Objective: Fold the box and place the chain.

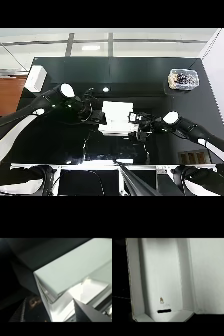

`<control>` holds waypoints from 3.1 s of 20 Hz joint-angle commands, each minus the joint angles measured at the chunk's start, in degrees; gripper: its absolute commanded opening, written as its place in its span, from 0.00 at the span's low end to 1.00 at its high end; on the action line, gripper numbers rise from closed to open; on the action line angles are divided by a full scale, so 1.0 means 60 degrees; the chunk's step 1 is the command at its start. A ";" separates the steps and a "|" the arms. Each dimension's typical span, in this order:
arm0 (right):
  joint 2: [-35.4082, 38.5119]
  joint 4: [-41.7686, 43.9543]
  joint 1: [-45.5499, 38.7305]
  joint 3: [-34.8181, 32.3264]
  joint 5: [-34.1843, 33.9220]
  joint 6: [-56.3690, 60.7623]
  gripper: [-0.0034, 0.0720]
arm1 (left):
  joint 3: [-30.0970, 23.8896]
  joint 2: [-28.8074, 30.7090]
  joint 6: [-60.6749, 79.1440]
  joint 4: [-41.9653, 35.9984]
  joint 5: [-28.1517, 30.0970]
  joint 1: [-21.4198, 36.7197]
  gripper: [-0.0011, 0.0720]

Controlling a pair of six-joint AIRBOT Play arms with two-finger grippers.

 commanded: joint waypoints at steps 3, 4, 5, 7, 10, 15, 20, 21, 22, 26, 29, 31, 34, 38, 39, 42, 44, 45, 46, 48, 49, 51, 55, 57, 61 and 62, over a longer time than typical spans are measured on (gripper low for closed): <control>-0.0004 0.0004 0.0000 0.0000 -0.0004 0.0007 0.35 | 0.0189 0.0007 -0.0827 0.0510 0.0219 -0.0685 0.97; -0.0004 0.0004 0.0000 0.0000 -0.0004 0.0007 0.35 | 0.0244 0.0007 -0.0838 0.0510 0.0164 -0.0699 0.97; -0.0004 0.0004 0.0000 0.0000 -0.0004 0.0007 0.35 | 0.0299 0.0007 -0.0943 0.0525 0.0131 -0.0699 0.96; -0.0004 0.0004 0.0000 0.0000 -0.0004 0.0007 0.35 | 0.0430 0.0007 -0.1486 0.0863 0.0091 -0.0721 0.93; -0.0004 0.0004 0.0000 0.0000 -0.0004 0.0007 0.35 | 0.0841 0.0007 -0.2401 0.1836 -0.0106 -0.1035 0.93; -0.0004 0.0004 0.0000 0.0000 -0.0004 0.0007 0.35 | 0.1450 0.0007 -0.2958 0.2167 -0.0419 -0.1563 0.93; -0.0004 0.0004 0.0000 0.0000 -0.0004 0.0007 0.35 | 0.1457 0.0007 -0.3289 0.2160 -0.0721 -0.1752 0.59; -0.0004 0.0004 0.0000 0.0000 -0.0004 0.0007 0.35 | 0.1457 0.0007 -0.3417 0.2204 -0.0648 -0.1796 0.59; -0.0004 0.0004 0.0000 0.0000 -0.0004 0.0007 0.35 | 0.1457 0.0004 -0.3559 0.2229 -0.0572 -0.1854 0.59; -0.0004 0.0004 0.0000 0.0000 -0.0004 0.0007 0.35 | 0.1457 0.0000 -0.4397 0.3031 -0.0397 -0.2047 0.59; -0.0004 0.0004 0.0000 0.0000 -0.0004 0.0007 0.35 | 0.1457 -0.0007 -0.5337 0.3996 0.0062 -0.2492 0.59; -0.0004 0.0004 0.0000 0.0000 -0.0004 0.0007 0.35 | 0.1457 -0.0022 -0.6280 0.5286 0.0364 -0.3060 0.59; -0.0004 0.0004 0.0000 0.0000 -0.0004 0.0007 0.35 | 0.1453 -0.0040 -0.7428 0.6677 0.0448 -0.3694 0.59; -0.0004 0.0004 0.0000 0.0000 -0.0004 0.0007 0.35 | 0.1453 -0.0200 -0.7828 0.6513 0.0393 -0.3727 0.59; -0.0004 0.0004 0.0000 0.0000 -0.0004 0.0007 0.35 | 0.1453 -0.0240 -0.7828 0.6419 0.0404 -0.3719 0.59; -0.0004 0.0004 0.0000 0.0000 0.0000 0.0007 0.35 | 0.1453 -0.0353 -0.7978 0.6393 0.0266 -0.3701 0.59; -0.0004 0.0004 0.0000 0.0000 -0.0004 0.0004 0.35 | 0.1453 -0.0412 -0.8054 0.6393 0.0157 -0.3672 0.59; -0.0004 0.0004 0.0000 0.0000 -0.0004 0.0007 0.35 | 0.1453 -0.0444 -0.8069 0.6364 0.0168 -0.3657 0.59; -0.0004 0.0004 0.0000 0.0000 -0.0004 0.0004 0.35 | 0.1453 -0.0484 -0.8149 0.6277 0.0164 -0.3657 0.59; -0.0004 0.0004 0.0000 0.0000 -0.0004 0.0007 0.35 | 0.1453 -0.0557 -0.8528 0.6007 0.0175 -0.3661 0.59; -0.0004 0.0004 0.0000 0.0000 -0.0004 0.0007 0.35 | 0.1453 -0.0590 -0.8531 0.5880 0.0229 -0.3665 0.59; -0.0004 0.0004 0.0000 0.0000 -0.0004 0.0004 0.35 | 0.1453 -0.0652 -0.8531 0.5890 0.0226 -0.3665 0.59; -0.0004 0.0004 0.0000 0.0000 -0.0004 0.0007 0.35 | 0.1457 -0.0685 -0.8885 0.5898 0.0197 -0.3657 0.25; -0.0004 0.0004 0.0000 0.0000 -0.0004 0.0007 0.35 | 0.1457 -0.0685 -0.8881 0.5898 0.0200 -0.3657 0.14; -0.0004 0.0004 0.0000 0.0000 -0.0004 0.0007 0.35 | 0.1457 -0.0685 -0.8874 0.5894 0.0200 -0.3657 0.05; -0.0004 0.0004 0.0000 0.0000 -0.0004 0.0007 0.35 | 0.1457 -0.0685 -0.8768 0.5883 0.0237 -0.3657 0.05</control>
